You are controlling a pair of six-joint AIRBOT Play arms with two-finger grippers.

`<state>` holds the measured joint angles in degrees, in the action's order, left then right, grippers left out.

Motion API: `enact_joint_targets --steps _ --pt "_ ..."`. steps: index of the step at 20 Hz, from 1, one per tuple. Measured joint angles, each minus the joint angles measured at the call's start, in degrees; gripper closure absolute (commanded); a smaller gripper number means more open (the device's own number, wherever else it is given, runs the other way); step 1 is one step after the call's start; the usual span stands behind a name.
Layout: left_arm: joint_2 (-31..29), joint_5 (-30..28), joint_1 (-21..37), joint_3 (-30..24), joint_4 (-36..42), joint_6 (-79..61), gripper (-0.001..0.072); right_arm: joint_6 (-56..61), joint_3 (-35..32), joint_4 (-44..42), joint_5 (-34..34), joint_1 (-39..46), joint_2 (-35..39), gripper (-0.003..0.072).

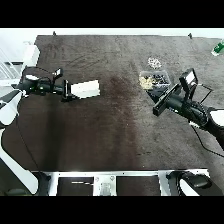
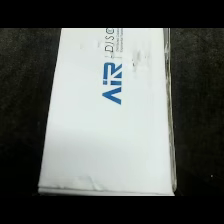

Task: Fold the box and place the chain.

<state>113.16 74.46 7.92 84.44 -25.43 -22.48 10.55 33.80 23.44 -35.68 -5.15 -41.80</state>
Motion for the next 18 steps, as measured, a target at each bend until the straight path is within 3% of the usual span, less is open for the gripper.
enact_joint_targets --steps 4,7,11,15,18 --pt "-0.9 -0.1 0.7 0.3 -0.6 2.9 0.0695 0.0 -0.8 -0.4 0.6 0.6 0.5 0.0677" --pt "-3.6 -3.7 2.9 0.4 -1.7 8.0 0.0696 0.0 -1.0 -0.5 1.3 1.0 0.5 0.0677" --pt "-10.1 -12.3 9.1 -1.5 -2.4 15.0 0.0696 0.0 -1.1 -0.5 1.7 1.3 0.5 0.0677" --pt "-15.7 -25.6 19.1 -6.2 -3.0 23.8 0.0695 0.0 -1.4 -0.5 1.8 1.2 0.5 0.0677" --pt "-17.3 -30.6 26.8 -8.5 -4.6 30.4 0.0694 0.0 -1.7 -0.5 1.8 1.3 0.5 0.0677"
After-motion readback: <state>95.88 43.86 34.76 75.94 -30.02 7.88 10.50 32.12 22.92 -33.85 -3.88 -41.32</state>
